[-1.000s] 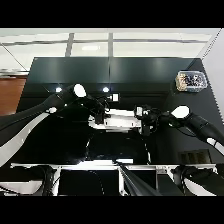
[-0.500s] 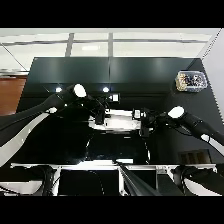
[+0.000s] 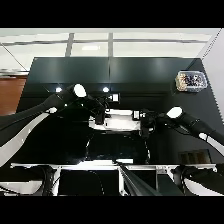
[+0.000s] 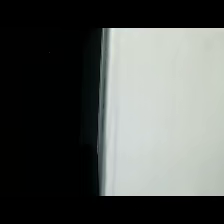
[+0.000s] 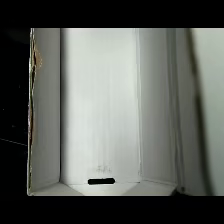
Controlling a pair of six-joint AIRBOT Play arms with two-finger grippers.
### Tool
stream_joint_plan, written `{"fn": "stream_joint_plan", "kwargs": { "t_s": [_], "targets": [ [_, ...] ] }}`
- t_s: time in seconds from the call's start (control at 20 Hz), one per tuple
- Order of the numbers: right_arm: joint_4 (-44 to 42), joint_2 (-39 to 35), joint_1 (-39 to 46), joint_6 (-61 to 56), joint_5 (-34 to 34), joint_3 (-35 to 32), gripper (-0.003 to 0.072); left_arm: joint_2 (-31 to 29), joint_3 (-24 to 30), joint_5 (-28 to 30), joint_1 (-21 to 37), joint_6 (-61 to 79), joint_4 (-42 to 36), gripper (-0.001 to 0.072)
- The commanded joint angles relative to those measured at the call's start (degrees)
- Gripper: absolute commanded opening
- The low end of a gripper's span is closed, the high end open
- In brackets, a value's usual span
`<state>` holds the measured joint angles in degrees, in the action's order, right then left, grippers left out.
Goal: Fold the box and place the chain.
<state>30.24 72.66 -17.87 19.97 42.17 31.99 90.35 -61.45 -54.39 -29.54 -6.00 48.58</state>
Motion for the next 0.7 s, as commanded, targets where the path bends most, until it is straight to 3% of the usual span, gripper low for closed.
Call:
{"fn": "stream_joint_plan", "kwargs": {
  "t_s": [0.0,0.35,0.4,0.45,0.6,0.65],
  "targets": [
    [0.0,0.4,-0.1,-0.2,-0.1,0.0,0.0711,0.0,0.0,-0.1,0.0,0.0,0.0,0.0026],
    [0.4,0.4,-0.5,-0.7,-0.9,0.0,0.071,0.0,0.0,-0.6,0.0,0.0,-0.7,0.0026],
    [0.5,0.4,-0.5,-0.7,-0.9,0.0,0.0628,0.0,0.0,-1.0,0.0,0.0,-1.6,0.0026],
    [0.5,0.4,-0.5,-0.7,-1.0,0.0,0.0469,0.0,0.0,-1.2,0.0,0.0,-1.8,0.0026],
    [0.5,0.4,-0.5,-0.7,-1.4,0.0,0.0468,-0.2,-0.2,-2.7,0.1,0.0,-1.2,0.0035],
    [0.5,0.4,-0.5,-0.7,-1.4,0.0,0.0468,-0.2,-0.6,-3.9,0.1,-0.1,-0.7,0.0142]
  ]
}}
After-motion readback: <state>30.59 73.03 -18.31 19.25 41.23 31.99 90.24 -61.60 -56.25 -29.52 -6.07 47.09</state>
